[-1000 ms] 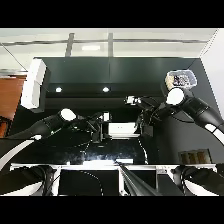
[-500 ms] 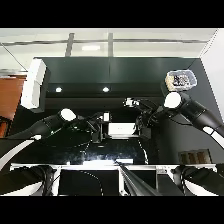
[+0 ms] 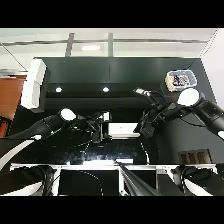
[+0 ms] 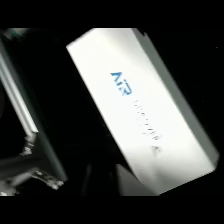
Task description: Fold the box and place the chain.
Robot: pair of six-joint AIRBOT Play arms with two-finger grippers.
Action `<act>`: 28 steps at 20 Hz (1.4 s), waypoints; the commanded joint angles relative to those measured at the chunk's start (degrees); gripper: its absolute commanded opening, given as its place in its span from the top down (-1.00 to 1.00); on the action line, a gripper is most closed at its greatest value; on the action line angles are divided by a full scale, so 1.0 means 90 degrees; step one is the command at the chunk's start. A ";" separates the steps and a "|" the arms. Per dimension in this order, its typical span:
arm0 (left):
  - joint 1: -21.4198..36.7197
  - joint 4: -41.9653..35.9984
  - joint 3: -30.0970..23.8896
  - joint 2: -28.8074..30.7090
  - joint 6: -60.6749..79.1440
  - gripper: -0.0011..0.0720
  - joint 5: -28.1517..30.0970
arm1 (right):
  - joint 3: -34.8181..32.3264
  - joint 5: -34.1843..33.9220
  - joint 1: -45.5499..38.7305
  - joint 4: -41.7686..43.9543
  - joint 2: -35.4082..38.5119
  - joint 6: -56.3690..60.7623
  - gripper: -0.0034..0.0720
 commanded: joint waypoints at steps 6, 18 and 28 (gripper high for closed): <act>0.0000 0.0002 0.0002 -0.0002 0.0015 0.00 -0.0005 | -0.0750 -0.0823 -0.0131 0.1736 -0.0355 0.1498 0.88; 0.0000 0.0000 0.0002 -0.0002 0.0015 0.00 -0.0005 | -0.0750 -0.1552 0.0175 0.1209 -0.1314 0.1503 0.88; 0.0015 0.0005 0.0015 0.0036 -0.0007 -0.24 0.0007 | -0.0500 -0.1231 0.0114 0.1549 -0.1229 0.1426 0.88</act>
